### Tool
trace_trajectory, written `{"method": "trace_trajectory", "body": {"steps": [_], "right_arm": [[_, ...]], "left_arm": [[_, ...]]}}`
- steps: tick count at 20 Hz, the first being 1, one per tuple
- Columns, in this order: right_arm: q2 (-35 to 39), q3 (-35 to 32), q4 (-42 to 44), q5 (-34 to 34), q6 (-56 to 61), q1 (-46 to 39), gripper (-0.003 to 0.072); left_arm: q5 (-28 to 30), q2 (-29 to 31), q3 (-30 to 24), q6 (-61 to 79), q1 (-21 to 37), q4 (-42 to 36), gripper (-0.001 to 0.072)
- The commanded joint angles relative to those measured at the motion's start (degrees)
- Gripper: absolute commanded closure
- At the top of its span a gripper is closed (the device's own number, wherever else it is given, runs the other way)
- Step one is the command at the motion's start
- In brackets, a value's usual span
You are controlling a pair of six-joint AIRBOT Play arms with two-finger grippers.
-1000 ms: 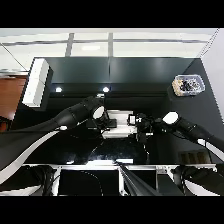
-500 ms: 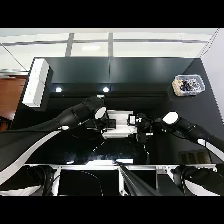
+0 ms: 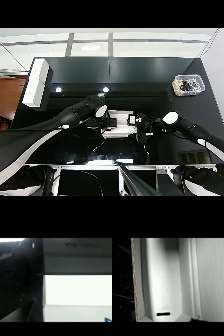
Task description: Fold the box and place the chain.
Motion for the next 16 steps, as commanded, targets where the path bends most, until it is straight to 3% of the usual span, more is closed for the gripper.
{"method": "trace_trajectory", "body": {"steps": [1, 3, 5, 10, 11, 16], "right_arm": [[-0.04, 0.0, 0.0, 0.02, 0.02, 0.07, 0.0201], [-0.04, 0.0, 0.0, 0.02, 0.02, 0.07, 0.0201], [-0.04, -0.02, 0.0, 0.02, 0.0, 0.07, 0.0201], [-0.04, -0.02, -0.07, 0.02, 0.17, 0.04, 0.0184], [-0.02, 0.0, -0.2, 0.0, 1.31, 0.04, 0.0047], [4.57, 1.73, -9.46, 4.68, 10.93, 0.0, 0.004]], "left_arm": [[-0.37, -0.5, 0.11, 0.07, 0.02, 0.26, 0.0364], [-0.37, -0.96, 0.11, 0.07, 0.02, 0.0, 0.0393], [-0.13, -1.07, 0.11, 0.15, -0.09, -0.07, 0.0683], [-0.48, -1.07, 0.2, 1.38, -0.04, -0.76, 0.0681], [-0.46, -1.07, 0.2, 2.36, -0.04, -1.29, 0.0681], [-0.26, -1.07, 0.22, 2.36, 0.04, -1.11, 0.0681]]}}
